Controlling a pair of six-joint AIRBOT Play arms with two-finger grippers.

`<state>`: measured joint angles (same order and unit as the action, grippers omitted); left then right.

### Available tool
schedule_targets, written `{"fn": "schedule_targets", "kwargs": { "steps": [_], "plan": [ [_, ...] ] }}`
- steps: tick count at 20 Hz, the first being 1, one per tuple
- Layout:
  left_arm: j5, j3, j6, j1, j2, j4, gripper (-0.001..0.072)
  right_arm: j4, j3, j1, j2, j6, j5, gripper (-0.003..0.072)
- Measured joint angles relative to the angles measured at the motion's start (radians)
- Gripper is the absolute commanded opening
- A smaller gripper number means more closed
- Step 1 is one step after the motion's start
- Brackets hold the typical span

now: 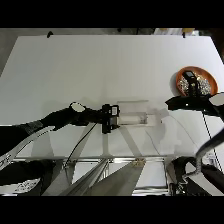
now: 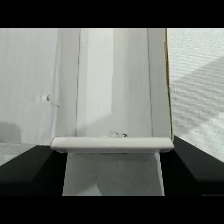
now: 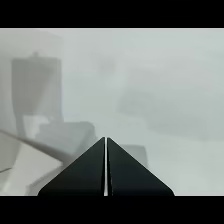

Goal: Fold the box and place the chain.

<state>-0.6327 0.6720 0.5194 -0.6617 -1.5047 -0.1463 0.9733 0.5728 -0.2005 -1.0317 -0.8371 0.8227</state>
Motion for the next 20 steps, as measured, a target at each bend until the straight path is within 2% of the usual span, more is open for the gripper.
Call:
{"fn": "schedule_targets", "kwargs": {
  "steps": [3,6,15,20],
  "plan": [
    [0.000,0.000,0.000,0.000,0.000,0.000,0.0311,0.070,0.004,-0.017,-0.042,-0.145,0.006,0.0017],
    [0.000,0.000,0.000,0.000,0.000,0.000,0.0311,0.078,0.004,-0.009,-0.064,-0.204,0.032,0.0016],
    [0.000,0.000,0.000,0.000,0.000,0.000,0.0311,0.002,-0.046,0.005,-0.114,-0.229,0.114,0.0016],
    [0.000,0.000,0.000,0.000,0.000,0.000,0.0311,-0.040,-0.071,0.064,-0.124,-0.225,0.140,0.0016]
  ]
}}
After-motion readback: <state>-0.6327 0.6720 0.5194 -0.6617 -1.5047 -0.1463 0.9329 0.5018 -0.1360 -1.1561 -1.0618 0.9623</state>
